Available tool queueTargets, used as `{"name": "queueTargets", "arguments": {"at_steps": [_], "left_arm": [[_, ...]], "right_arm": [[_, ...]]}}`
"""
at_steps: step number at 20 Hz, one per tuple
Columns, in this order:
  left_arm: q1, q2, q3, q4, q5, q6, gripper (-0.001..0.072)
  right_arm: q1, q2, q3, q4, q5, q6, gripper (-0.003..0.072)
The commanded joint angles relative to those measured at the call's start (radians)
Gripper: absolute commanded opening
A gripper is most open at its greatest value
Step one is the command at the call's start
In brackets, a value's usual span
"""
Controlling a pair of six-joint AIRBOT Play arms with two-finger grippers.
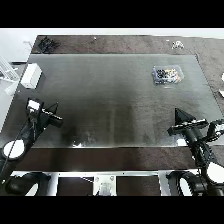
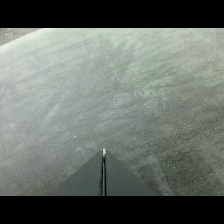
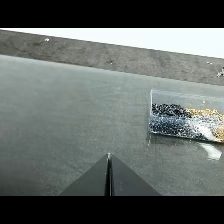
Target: Fold the box and place the chain.
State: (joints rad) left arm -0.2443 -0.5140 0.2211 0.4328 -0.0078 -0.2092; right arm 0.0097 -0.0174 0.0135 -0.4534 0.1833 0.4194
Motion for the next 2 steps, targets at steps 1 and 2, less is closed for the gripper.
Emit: {"name": "queueTargets", "arguments": {"at_steps": [1,2], "left_arm": [[-0.001,0.001,0.0,0.0,0.0,0.0,0.0021],[-0.001,0.001,0.0,0.0,0.0,0.0,0.0021]], "right_arm": [[0.0,0.0,0.0,0.0,0.0,0.0,0.0005],[0.0,0.0,0.0,0.0,0.0,0.0,0.0005]]}}
